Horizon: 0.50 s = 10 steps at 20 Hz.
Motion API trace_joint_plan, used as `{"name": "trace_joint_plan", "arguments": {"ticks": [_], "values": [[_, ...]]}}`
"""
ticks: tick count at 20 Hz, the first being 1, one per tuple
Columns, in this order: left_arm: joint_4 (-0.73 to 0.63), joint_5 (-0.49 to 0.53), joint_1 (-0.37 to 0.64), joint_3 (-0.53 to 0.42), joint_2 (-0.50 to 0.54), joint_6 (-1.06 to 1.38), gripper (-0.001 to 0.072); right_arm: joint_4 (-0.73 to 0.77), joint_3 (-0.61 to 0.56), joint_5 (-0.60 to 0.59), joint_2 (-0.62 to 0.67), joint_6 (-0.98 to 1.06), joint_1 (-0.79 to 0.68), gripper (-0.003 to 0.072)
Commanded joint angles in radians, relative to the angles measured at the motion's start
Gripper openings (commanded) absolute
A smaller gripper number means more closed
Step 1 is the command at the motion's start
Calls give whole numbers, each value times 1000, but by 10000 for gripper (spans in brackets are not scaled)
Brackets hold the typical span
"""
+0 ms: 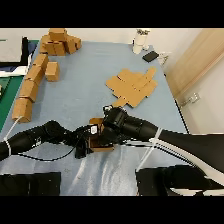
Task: Fold the box.
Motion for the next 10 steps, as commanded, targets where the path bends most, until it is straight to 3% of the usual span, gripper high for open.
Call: {"name": "trace_joint_plan", "arguments": {"ticks": [1, 3, 6, 9, 10], "values": [[0, 0, 0, 1, 0, -1, 389, -1, 11, -30, 77, 0, -10, 454], [0, 1, 0, 1, 0, -1, 389, -33, 11, -105, 133, 0, -31, 452], [0, 0, 0, 1, 0, -1, 389, -124, 10, -173, 201, -58, -91, 362], [0, 0, 0, 1, 0, -1, 389, -211, -11, -129, 209, -161, -226, 4], [0, 0, 0, 1, 0, -1, 389, -185, -36, -40, 196, -249, -309, 3]]}}
